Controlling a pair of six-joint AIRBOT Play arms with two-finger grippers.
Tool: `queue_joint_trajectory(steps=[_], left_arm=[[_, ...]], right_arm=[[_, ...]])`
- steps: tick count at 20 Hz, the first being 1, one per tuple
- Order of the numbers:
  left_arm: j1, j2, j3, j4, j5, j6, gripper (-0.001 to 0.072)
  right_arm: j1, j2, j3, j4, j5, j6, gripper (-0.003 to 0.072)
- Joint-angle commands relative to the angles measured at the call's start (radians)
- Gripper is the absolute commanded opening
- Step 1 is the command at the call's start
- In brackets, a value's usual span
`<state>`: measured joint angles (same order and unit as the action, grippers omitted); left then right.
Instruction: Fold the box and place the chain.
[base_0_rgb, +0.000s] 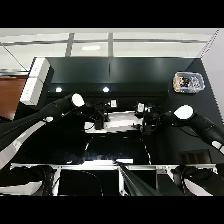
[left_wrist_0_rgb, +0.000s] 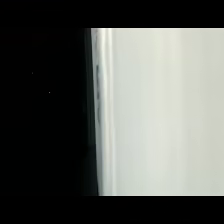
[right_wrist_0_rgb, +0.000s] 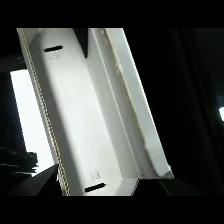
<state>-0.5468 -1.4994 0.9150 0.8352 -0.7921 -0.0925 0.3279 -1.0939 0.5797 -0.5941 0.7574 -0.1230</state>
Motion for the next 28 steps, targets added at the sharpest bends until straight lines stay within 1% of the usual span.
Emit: queue_joint_trajectory(steps=[1,2,6,12,15,28], left_arm=[[0.000,0.001,0.002,-0.002,0.003,0.000,0.0028],[0.000,0.001,0.002,-0.002,0.003,0.000,0.0028],[0.000,0.001,0.002,-0.002,0.003,0.000,0.0028],[0.000,0.001,0.002,-0.002,0.003,0.000,0.0028],[0.000,0.001,0.002,-0.002,0.003,0.000,0.0028],[0.000,0.001,0.002,-0.002,0.003,0.000,0.0028]], right_arm=[[-0.002,-0.028,-0.001,0.018,0.061,-0.023,0.0637],[-0.002,-0.037,-0.005,0.018,0.076,-0.024,0.0636],[-0.001,-0.060,-0.030,0.018,0.072,-0.042,0.0637],[-0.001,-0.114,-0.030,0.018,0.043,-0.121,0.0637],[-0.001,-0.138,-0.030,0.017,0.035,-0.122,0.0637],[0.003,-0.175,-0.029,0.016,-0.003,-0.146,0.0636]])
